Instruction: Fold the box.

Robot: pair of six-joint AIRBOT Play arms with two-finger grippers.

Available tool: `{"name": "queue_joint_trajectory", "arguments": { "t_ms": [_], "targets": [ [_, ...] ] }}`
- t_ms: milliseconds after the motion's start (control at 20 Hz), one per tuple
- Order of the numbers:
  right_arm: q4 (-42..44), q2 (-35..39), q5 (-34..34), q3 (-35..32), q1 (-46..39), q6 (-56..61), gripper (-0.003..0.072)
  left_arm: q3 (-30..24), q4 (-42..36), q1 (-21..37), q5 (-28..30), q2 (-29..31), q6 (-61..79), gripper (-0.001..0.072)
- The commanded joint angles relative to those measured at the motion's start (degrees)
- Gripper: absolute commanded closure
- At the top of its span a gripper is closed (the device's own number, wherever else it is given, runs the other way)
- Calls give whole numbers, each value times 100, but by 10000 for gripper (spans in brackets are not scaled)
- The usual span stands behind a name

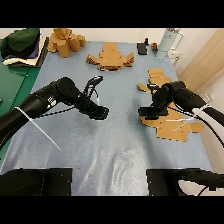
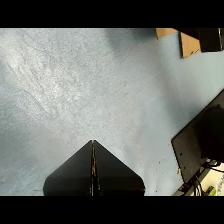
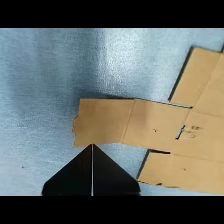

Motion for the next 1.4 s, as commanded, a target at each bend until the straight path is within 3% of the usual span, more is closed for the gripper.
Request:
{"name": "queue_joint_trajectory", "arguments": {
  "t_ms": [0,600,800,900,1000,1050,1100,1150,1250,1350],
  "targets": [
    [2,-7,2,-2,2,2,682,-9,-20,4,7,-11,2,695],
    [7,-15,22,0,2,28,682,-9,-24,4,9,-11,2,695],
    [166,-15,671,-2,2,63,681,-9,-26,2,417,-13,2,695],
    [278,-15,686,2,2,61,680,-9,-20,4,463,-13,2,695],
    [-378,-15,420,197,-90,63,579,-9,-22,4,457,-13,4,693],
    [-920,-15,87,407,-234,63,567,-9,-20,4,444,-13,13,658],
    [-1596,-15,-295,682,-492,63,279,-9,-20,4,442,-13,37,284],
    [-2118,-15,-623,929,-815,61,151,-9,-28,4,442,-13,-9,20],
    [-2804,-15,-1064,1226,-1738,55,151,-9,-57,4,444,-13,-11,24],
    [-2603,-42,-1187,1235,-2881,-186,166,-9,-177,4,448,-13,-11,24]
  ]
}}
